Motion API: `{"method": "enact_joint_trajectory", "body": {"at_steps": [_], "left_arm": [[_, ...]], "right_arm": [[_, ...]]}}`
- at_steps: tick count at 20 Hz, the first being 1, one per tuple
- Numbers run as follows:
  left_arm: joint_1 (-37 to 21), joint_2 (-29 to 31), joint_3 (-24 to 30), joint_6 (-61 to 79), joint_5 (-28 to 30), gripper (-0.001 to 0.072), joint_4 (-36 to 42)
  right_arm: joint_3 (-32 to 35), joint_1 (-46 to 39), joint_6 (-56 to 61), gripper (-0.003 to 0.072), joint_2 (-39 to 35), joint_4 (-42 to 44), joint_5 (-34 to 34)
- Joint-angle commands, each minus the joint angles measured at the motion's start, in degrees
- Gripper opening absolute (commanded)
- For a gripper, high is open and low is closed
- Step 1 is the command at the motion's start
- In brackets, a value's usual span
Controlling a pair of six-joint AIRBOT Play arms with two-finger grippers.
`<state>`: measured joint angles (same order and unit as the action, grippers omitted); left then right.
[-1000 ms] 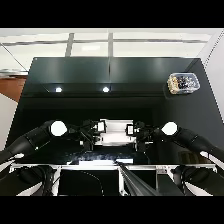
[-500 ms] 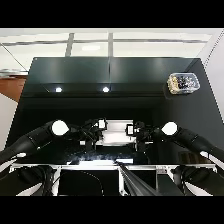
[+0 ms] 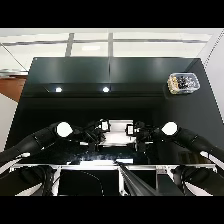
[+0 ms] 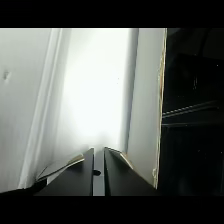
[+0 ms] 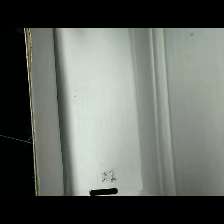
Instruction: Fold the box and place the chain.
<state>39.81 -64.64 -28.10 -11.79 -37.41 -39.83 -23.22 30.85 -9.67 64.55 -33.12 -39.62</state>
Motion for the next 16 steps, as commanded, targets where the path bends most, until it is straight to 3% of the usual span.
{"method": "enact_joint_trajectory", "body": {"at_steps": [1,2,3,5,8,9,11,12,13,14,15,16], "left_arm": [[0.15,-0.11,0.00,0.00,0.22,0.0172,0.11],[0.15,-0.11,0.00,0.02,0.37,0.0231,0.11],[0.15,-0.11,0.00,0.02,0.39,0.0231,0.09],[0.15,-0.11,0.00,0.02,0.44,0.0309,0.09],[0.15,-0.11,0.00,0.02,0.42,0.0200,0.04],[0.15,-0.11,0.00,0.02,0.50,0.0204,0.04],[0.15,-0.11,0.00,-0.07,1.07,0.0361,0.07],[0.15,-0.11,0.00,-0.07,1.07,0.0358,0.04],[0.15,-0.11,0.00,-0.07,1.05,0.0332,0.04],[0.15,0.00,0.00,-0.07,0.94,0.0154,0.02],[0.15,0.13,-0.04,-0.04,0.83,0.0048,-0.15],[0.11,0.37,-0.04,-0.35,0.81,0.0031,-0.17]], "right_arm": [[0.04,-0.02,0.02,0.0486,0.00,0.02,0.00],[0.04,-0.02,0.04,0.0486,0.00,0.02,0.00],[0.04,-0.02,0.04,0.0486,0.00,0.02,0.00],[0.04,-0.02,0.04,0.0486,0.00,0.02,0.00],[0.04,-0.02,0.04,0.0486,0.00,0.02,0.00],[0.04,-0.02,0.04,0.0486,0.00,0.02,0.00],[0.04,-0.02,0.04,0.0486,0.00,0.02,0.00],[0.04,-0.02,0.04,0.0486,0.00,0.02,0.00],[0.04,-0.02,0.02,0.0486,0.00,0.02,0.00],[0.04,-0.02,0.04,0.0486,0.00,0.02,0.00],[0.04,-0.02,0.04,0.0486,0.00,0.02,0.00],[0.04,-0.02,0.04,0.0487,0.00,0.02,0.00]]}}
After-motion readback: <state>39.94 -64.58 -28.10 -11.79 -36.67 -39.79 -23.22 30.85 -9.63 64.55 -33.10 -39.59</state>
